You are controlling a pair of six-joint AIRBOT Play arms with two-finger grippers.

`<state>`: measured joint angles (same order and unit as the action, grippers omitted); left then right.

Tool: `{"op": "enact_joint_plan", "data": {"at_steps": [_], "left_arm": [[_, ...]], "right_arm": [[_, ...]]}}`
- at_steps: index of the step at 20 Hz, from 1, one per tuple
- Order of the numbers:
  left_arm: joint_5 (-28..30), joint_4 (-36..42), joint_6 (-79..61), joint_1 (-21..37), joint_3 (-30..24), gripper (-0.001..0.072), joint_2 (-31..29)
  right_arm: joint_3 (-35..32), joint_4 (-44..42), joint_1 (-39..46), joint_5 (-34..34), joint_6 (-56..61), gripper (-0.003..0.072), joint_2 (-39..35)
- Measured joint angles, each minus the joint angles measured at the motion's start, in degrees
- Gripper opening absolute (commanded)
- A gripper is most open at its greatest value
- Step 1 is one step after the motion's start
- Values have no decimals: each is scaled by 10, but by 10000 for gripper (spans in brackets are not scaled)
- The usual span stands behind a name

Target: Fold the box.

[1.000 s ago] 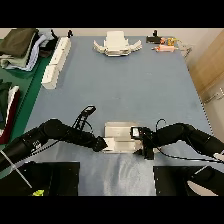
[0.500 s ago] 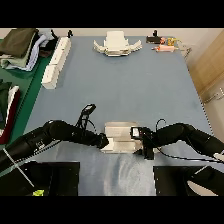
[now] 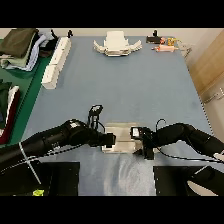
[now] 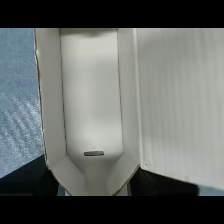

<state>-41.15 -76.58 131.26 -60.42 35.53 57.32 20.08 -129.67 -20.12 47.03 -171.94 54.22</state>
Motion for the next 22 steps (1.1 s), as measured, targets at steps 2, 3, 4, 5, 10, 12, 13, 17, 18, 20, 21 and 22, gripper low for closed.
{"op": "enact_joint_plan", "data": {"at_steps": [2, 3, 4, 5, 10, 12, 13, 17, 18, 20, 21, 22], "left_arm": [[-26, -49, 67, -20, 23, 469, 23], [-40, -70, 97, -30, 33, 469, 33], [-52, -87, 121, -40, 42, 469, 44], [-60, -98, 140, -47, 49, 469, 53], [-83, -127, 196, -66, 77, 469, 95], [-95, -130, 206, -69, 87, 468, 111], [-100, -131, 210, -69, 92, 468, 118], [-115, -133, 224, -71, 104, 468, 137], [-118, -132, 228, -71, 105, 468, 139], [-120, -132, 234, -71, 106, 345, 142], [-119, -129, 237, -71, 107, 282, 143], [-121, -127, 238, -71, 107, 282, 143]], "right_arm": [[0, 0, 0, 0, 0, 502, 0], [0, 0, 0, 0, 0, 502, 0], [0, 0, 0, 0, 0, 502, 0], [0, 0, 0, 0, 0, 502, 0], [0, 0, 0, 0, 0, 501, 0], [0, 0, 0, 0, 0, 502, 0], [0, 0, 0, 0, 0, 502, 0], [0, 0, 0, 0, 0, 502, 0], [0, 0, 0, 0, 0, 501, 0], [0, 0, 0, 0, 0, 502, 0], [0, 0, 0, 0, 0, 502, 0], [0, 0, 0, 0, 0, 502, 0]]}}
